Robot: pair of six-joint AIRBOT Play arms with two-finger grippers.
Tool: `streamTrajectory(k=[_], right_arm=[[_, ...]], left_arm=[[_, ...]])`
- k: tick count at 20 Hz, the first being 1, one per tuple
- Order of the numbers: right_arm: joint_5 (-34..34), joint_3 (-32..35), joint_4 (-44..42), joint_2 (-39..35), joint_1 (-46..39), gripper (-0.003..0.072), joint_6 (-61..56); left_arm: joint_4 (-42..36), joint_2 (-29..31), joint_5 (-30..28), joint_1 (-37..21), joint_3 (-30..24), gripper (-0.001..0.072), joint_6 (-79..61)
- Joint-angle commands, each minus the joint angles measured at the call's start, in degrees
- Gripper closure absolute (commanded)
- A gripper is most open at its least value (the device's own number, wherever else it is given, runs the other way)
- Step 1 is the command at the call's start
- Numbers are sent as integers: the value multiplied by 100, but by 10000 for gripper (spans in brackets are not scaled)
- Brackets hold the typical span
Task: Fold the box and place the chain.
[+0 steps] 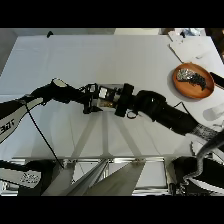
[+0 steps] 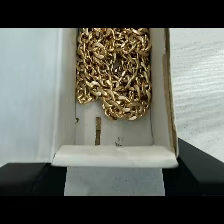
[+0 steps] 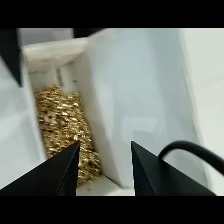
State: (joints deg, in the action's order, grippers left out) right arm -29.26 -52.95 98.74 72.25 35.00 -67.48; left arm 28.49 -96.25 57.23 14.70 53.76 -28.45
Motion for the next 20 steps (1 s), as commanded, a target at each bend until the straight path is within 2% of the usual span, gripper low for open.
streamTrajectory(k=[1, 3, 6, 10, 12, 15, 17, 20], right_arm=[[-1353, -984, -555, 28, -529, 365, -208], [-1858, -1735, -977, 118, -813, 365, 42], [-1969, -2662, -1456, 407, -1088, 364, 184], [-2942, -3650, -2481, 1591, -1696, 362, -129], [-3364, -3738, -2894, 2129, -1801, 342, -83], [-4011, -3738, -3727, 2625, -1775, 342, 798], [-4155, -3738, -4221, 2653, -1705, 343, 1427], [-4238, -3735, -4223, 2549, -1523, 343, 1886]], left_arm=[[2, 0, 0, 2, -2, 495, 0], [0, 0, 0, 2, -2, 495, 0], [0, 0, 0, 2, -2, 495, 0], [0, 0, 0, 2, 0, 495, 0], [0, 0, 0, 2, 0, 495, 0], [0, 0, 0, 2, 0, 495, 0], [0, 0, 0, 2, 0, 495, 0], [2, 0, 0, 2, -2, 495, 0]])
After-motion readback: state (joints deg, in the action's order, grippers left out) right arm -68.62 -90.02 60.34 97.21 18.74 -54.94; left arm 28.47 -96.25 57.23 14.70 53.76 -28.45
